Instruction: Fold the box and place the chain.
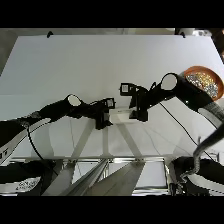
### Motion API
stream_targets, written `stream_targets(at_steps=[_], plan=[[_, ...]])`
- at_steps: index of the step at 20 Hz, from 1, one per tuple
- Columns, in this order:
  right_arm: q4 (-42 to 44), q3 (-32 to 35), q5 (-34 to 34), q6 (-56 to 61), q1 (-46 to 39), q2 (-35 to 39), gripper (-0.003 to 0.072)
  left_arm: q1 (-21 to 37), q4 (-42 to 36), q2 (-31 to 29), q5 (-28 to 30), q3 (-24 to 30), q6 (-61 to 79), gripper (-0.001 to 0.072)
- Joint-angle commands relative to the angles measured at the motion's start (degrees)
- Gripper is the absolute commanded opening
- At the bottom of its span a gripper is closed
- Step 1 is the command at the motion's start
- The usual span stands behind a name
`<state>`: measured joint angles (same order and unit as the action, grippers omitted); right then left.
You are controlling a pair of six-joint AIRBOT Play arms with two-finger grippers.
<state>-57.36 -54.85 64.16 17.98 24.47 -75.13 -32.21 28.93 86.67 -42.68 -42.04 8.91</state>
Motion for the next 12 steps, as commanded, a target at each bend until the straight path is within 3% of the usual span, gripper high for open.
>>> stream_targets(at_steps=[1,12], plan=[[-1.44,0.13,-2.67,1.22,1.66,0.11,0.0462,-0.02,0.04,-0.04,0.02,0.02,0.07,0.0010],[-4.74,0.59,-7.61,4.72,2.62,1.40,0.0411,-0.02,0.04,-0.04,0.00,0.02,0.07,0.0010]])
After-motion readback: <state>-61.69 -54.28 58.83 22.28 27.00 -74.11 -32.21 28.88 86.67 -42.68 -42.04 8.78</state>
